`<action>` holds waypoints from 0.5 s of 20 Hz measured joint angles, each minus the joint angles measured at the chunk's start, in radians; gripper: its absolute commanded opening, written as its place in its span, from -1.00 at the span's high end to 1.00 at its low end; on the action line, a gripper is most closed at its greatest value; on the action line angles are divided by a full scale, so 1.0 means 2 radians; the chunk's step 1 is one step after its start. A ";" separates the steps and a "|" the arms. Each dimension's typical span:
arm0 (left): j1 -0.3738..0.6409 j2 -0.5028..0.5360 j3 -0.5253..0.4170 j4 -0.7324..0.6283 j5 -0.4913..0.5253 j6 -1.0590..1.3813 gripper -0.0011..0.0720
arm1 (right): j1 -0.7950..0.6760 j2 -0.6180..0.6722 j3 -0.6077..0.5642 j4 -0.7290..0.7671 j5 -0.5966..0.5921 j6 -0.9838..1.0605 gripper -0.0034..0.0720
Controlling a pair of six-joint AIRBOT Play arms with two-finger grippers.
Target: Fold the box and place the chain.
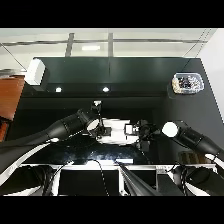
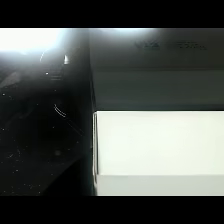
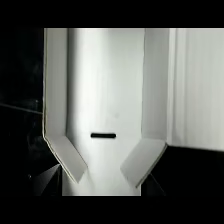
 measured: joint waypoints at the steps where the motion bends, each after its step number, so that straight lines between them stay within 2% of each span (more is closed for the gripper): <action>1: 0.000 0.000 0.000 0.000 0.000 0.000 0.90 | 0.001 0.000 0.000 0.007 -0.001 -0.003 -0.58; 3: 0.000 0.000 0.000 0.000 0.000 0.000 0.90 | 0.001 0.000 0.000 0.015 -0.002 -0.007 0.05; 5: 0.000 0.000 0.000 0.000 0.000 0.000 0.90 | 0.002 0.000 0.000 0.021 0.000 -0.009 0.21; 6: 0.000 0.000 0.000 0.000 0.000 0.000 0.90 | 0.002 0.000 0.000 0.023 0.004 -0.010 0.41; 8: 0.000 0.000 0.000 0.000 0.000 -0.002 0.90 | 0.002 0.000 0.000 0.025 0.011 -0.010 0.41; 10: 0.000 0.000 0.000 0.000 0.000 -0.002 0.90 | 0.002 0.000 0.000 0.032 0.015 -0.009 0.59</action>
